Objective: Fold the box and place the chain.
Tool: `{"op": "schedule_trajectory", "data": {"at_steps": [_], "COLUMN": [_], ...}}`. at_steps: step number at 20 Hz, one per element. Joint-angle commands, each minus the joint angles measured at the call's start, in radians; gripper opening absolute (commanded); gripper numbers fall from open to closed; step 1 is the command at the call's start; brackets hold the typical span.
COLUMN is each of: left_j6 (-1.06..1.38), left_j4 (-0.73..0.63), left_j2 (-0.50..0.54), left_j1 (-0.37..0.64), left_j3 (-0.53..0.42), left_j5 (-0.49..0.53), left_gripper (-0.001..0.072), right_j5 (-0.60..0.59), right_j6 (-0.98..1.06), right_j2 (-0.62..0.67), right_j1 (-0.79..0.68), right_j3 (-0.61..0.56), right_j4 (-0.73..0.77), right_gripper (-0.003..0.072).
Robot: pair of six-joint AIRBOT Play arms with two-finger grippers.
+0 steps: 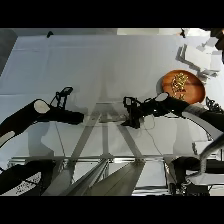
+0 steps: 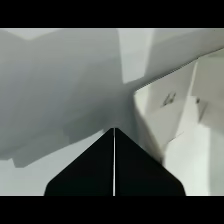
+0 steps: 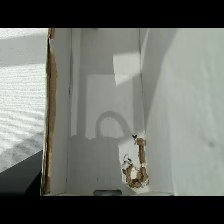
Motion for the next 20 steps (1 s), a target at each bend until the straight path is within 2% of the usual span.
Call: {"op": "schedule_trajectory", "data": {"at_steps": [1,4,9,11,13,14,20], "left_j6": [0.012,0.088,0.092,0.123,0.139,0.138,0.14], "left_j4": [-0.114,-0.199,-0.29,-0.329,-0.37,-0.38,-0.381], "left_j2": [-0.017,-0.017,-0.01,0.002,0.01,0.012,0.013], "left_j1": [-0.021,-0.021,-0.021,-0.021,-0.021,-0.021,-0.021], "left_j3": [0.0,0.0,0.0,0.0,0.0,0.0,0.0], "left_j5": [0.017,-0.02,-0.02,-0.02,-0.018,-0.016,-0.028], "left_gripper": [0.0001,0.0003,0.0012,0.007,0.0193,0.0227,0.0234], "right_j5": [0.0,0.0,0.0,0.0,0.0,0.0,0.0], "right_j6": [0.0,0.0,0.0,0.0,0.0,0.0,0.0], "right_j2": [0.0,0.0,0.0,0.0,0.0,0.0,0.0], "right_j1": [0.0,0.0,0.0,0.0,0.0,0.0,0.0], "right_j3": [0.0,0.0,0.0,0.0,0.0,0.0,0.0], "right_j4": [0.0,0.0,0.0,0.0,0.0,0.0,0.0], "right_gripper": [0.0524,0.0524,0.0524,0.0524,0.0524,0.0524,0.0524]}}
